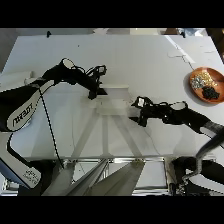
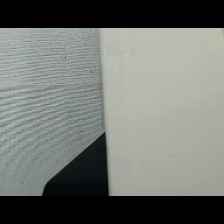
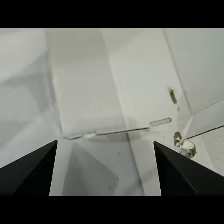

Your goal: Fold the box and place the chain.

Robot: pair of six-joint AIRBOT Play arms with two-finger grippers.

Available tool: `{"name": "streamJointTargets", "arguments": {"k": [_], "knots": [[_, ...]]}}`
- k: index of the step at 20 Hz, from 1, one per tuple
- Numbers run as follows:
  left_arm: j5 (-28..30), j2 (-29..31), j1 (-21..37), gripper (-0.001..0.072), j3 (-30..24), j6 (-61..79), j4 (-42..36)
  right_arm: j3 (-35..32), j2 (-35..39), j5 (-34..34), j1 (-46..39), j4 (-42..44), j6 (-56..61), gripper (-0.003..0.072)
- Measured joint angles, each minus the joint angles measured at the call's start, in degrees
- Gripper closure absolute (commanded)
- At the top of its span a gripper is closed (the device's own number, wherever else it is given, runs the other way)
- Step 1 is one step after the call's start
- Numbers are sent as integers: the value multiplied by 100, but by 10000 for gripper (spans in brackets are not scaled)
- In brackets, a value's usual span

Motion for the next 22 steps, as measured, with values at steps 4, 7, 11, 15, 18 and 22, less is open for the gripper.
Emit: {"name": "streamJointTargets", "arguments": {"k": [4, 7, 11, 15, 18, 22], "knots": [[0, 2, 0, 695, 0, 0, 0, 0, -92, -7, 4, 903, -365, 15], [2, 2, 0, 695, 0, 0, 0, 0, -114, -83, 4, 1211, -496, 15], [2, 2, 0, 695, 0, 0, 0, 4, -125, -278, -7, 1360, -361, 15], [2, 0, 0, 695, 0, 0, 2, 39, -125, -459, -127, 1412, -24, 15], [2, 0, 0, 695, 0, 0, 2, 90, -125, -328, -166, 1423, 44, 15], [2, 0, 0, 695, 0, 0, 2, 122, -125, -157, -179, 1414, 33, 15]]}}
